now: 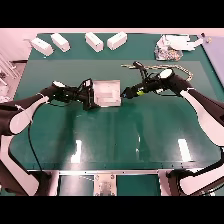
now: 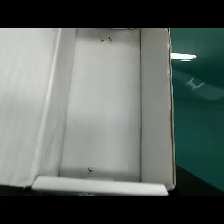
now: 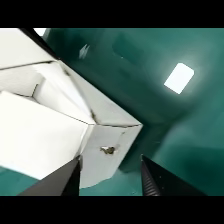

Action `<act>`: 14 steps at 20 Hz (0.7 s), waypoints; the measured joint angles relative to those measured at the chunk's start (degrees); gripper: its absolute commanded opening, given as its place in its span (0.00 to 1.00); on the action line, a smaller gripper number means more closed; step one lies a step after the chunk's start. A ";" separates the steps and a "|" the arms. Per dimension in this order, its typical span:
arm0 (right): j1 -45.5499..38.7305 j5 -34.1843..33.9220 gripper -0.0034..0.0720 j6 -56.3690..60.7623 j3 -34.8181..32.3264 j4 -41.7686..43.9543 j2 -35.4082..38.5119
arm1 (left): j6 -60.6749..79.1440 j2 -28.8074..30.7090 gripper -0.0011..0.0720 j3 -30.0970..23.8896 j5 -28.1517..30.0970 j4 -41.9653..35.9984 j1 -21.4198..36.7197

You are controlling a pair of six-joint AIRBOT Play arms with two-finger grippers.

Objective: Fold the box and place the chain.

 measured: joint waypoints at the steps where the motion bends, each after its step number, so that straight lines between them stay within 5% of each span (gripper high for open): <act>1: 0.13 0.02 0.64 0.00 0.07 -0.04 0.02 | -0.02 0.00 0.88 0.00 0.04 0.00 -0.02; 14: -2.93 2.21 0.64 0.13 0.11 0.11 0.24 | -0.15 -0.02 0.88 0.00 0.42 -0.31 -0.13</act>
